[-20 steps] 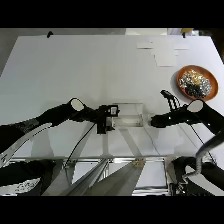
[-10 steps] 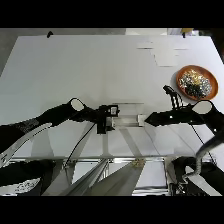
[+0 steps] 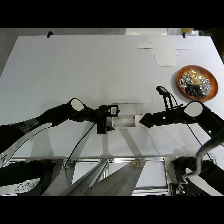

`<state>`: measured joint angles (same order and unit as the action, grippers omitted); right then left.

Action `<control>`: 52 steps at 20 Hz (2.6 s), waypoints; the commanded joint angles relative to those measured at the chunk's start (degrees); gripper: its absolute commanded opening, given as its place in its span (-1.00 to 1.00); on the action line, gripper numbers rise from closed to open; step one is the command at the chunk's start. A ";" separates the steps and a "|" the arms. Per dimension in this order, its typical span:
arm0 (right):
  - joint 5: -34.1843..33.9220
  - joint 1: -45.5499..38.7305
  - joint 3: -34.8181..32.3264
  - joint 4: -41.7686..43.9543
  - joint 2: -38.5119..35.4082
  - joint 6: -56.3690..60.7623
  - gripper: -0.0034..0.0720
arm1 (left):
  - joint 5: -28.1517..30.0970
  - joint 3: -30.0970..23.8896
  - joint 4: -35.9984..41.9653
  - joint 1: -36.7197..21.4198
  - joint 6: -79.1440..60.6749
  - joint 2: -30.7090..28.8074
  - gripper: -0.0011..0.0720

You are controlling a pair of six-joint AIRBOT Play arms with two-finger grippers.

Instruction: Fold the box and place the chain.

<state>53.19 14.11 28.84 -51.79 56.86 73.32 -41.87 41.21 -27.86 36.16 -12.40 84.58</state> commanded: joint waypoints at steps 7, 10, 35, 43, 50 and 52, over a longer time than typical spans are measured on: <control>2.36 15.26 11.32 -22.51 8.07 34.18 0.15 | 0.02 -0.02 0.00 0.00 -0.02 -0.02 -0.40; 4.76 18.49 14.21 -24.76 11.41 39.43 0.06 | 0.00 -0.02 0.00 0.00 -0.02 -0.02 -0.40; 5.60 22.91 16.39 -35.01 17.42 49.13 -0.43 | -0.02 -0.02 0.00 0.00 -0.02 -0.02 -0.40; 2.36 22.97 16.39 -34.80 17.90 47.45 -0.43 | -0.02 -0.02 0.00 0.00 -0.02 -0.02 -0.40; 4.85 22.97 16.37 -35.04 19.74 46.10 -0.86 | -0.02 -0.02 0.00 0.00 -0.02 -0.02 -0.40; 4.85 22.97 16.37 -35.01 19.76 46.12 -0.86 | 0.00 -0.02 0.00 0.00 -0.02 -0.02 -0.40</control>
<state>57.39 37.04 45.25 -86.50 76.38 120.14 -42.04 41.21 -27.68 36.16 -12.23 84.58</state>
